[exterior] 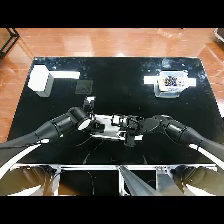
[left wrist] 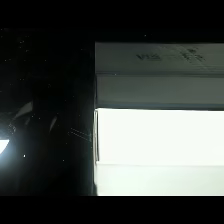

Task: Fold the box and place the chain.

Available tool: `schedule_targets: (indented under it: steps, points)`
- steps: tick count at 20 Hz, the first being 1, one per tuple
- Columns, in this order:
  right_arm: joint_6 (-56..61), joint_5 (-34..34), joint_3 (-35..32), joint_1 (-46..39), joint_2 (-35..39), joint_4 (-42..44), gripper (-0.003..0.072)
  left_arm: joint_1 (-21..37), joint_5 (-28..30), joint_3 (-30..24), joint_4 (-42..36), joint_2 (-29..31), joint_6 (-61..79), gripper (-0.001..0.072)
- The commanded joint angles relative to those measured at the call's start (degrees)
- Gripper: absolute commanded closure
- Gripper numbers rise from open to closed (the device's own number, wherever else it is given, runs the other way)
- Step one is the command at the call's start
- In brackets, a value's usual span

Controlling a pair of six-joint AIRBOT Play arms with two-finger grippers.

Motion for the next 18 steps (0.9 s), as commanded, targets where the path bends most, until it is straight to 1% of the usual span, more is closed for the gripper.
schedule_targets:
  steps: [1,5,6,7,8,10,11,12,13,14,15,16,18]
  points:
    - [1.49,2.91,0.04,1.03,-0.50,1.01,0.0491,0.00,0.35,0.00,-0.46,-0.02,-0.09,0.0685]
    - [1.49,3.32,0.07,1.46,-1.62,1.05,0.0488,0.00,0.33,0.00,-1.70,-0.20,-0.07,0.0687]
    - [1.49,3.28,0.04,1.46,-1.62,0.98,0.0469,0.00,0.33,0.00,-1.70,-0.20,-0.07,0.0687]
    - [1.49,3.30,0.04,1.44,-1.62,0.96,0.0341,0.02,0.33,0.00,-1.68,-0.20,-0.07,0.0687]
    - [1.49,3.28,0.04,1.44,-1.62,0.96,0.0315,0.02,0.33,0.00,-1.70,-0.20,-0.07,0.0686]
    - [1.49,3.21,0.04,1.44,-1.62,0.96,0.0390,0.00,0.33,0.00,-1.70,-0.20,-0.07,0.0686]
    - [1.51,3.28,0.04,1.44,-1.62,0.98,0.0348,0.02,0.33,0.00,-1.68,-0.20,-0.07,0.0686]
    - [1.49,3.30,0.04,1.44,-1.62,0.94,0.0268,0.02,0.33,0.00,-1.68,-0.20,-0.07,0.0687]
    - [1.49,3.30,0.07,1.44,-1.60,0.48,0.0334,0.02,0.33,0.00,-1.70,-0.20,-0.07,0.0686]
    - [1.62,3.26,0.07,1.38,-1.55,0.09,0.0513,0.02,0.31,0.00,-1.70,-0.20,-0.07,0.0686]
    - [2.95,2.91,0.07,0.94,-1.33,-0.90,0.0623,0.02,0.24,0.00,-1.70,-0.20,-0.07,0.0686]
    - [6.21,1.51,0.07,0.04,-0.50,-2.29,0.0667,0.02,0.09,0.00,-1.68,-0.20,-0.15,0.0686]
    - [15.37,-3.89,0.07,-3.74,2.27,-4.98,0.0667,0.09,0.13,0.00,-1.44,-0.17,-1.46,0.0686]
